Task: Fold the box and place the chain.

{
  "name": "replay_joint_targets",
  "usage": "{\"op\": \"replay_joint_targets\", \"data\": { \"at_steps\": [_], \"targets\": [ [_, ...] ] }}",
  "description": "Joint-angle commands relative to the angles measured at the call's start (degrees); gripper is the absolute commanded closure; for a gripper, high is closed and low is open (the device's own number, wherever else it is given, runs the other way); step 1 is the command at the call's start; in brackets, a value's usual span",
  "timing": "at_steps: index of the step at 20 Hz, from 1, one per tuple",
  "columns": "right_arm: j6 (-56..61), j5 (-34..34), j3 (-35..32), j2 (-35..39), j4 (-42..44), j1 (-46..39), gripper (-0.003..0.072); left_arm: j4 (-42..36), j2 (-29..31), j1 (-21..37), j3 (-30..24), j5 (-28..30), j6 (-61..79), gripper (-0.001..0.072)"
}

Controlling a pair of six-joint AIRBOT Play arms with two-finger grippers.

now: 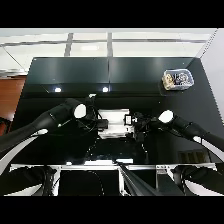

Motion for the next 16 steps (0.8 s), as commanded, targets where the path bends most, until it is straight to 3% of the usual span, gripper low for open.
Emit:
{"op": "replay_joint_targets", "data": {
  "at_steps": [1,3,5,9,16],
  "targets": [
    [0.0,0.0,0.0,0.0,0.0,0.0,0.058,8.8,-2.2,-4.1,3.9,-3.4,-10.8,0.0311],
    [0.0,0.0,0.0,0.0,0.0,0.0,0.058,10.4,-3.5,-5.5,5.1,-4.2,-14.2,0.0317],
    [0.0,0.0,0.0,0.0,0.0,0.0,0.058,10.4,-4.3,-6.0,5.3,-4.5,-14.9,0.0381],
    [0.0,0.0,0.0,0.0,0.0,0.0,0.058,12.3,-5.2,-6.0,5.4,-7.4,-17.4,0.0383],
    [0.0,0.0,0.0,0.0,0.0,0.0,0.058,12.5,-7.6,-7.0,8.3,-7.3,-18.4,0.0383]
  ]
}}
